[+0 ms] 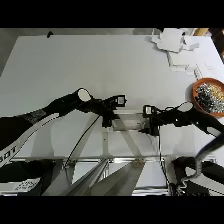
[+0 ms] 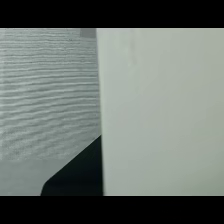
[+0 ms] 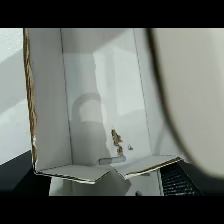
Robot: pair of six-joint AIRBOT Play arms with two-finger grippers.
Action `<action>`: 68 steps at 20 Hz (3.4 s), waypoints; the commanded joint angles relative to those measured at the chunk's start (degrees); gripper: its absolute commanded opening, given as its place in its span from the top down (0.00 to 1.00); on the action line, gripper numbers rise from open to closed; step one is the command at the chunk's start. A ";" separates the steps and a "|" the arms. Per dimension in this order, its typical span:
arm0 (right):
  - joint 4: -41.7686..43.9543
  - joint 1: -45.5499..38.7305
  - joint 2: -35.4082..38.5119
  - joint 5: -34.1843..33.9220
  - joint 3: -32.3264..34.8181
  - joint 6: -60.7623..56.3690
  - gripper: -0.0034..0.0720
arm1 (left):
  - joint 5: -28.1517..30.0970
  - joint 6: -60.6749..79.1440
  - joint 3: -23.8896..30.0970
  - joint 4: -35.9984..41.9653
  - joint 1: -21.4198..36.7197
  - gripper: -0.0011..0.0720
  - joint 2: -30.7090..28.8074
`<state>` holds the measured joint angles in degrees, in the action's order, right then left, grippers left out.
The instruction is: Fold the box and place the chain.
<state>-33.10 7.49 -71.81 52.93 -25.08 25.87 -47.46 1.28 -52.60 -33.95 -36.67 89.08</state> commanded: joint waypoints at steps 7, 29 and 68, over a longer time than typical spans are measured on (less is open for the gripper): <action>1.62 1.49 -0.04 -0.94 0.04 1.62 0.29 | 0.09 -0.04 -0.02 0.00 0.02 0.95 -0.04; -0.07 1.49 -0.02 0.44 0.15 0.72 0.41 | 0.11 -0.04 -0.02 0.04 0.02 0.95 -0.02; -0.07 1.49 -0.02 0.44 0.15 0.74 0.41 | 4.98 -39.12 -0.20 -24.48 -17.57 0.98 -19.30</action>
<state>-33.15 8.97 -71.81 53.28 -24.88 26.59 -54.11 -36.07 -52.62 -60.14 -51.13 67.07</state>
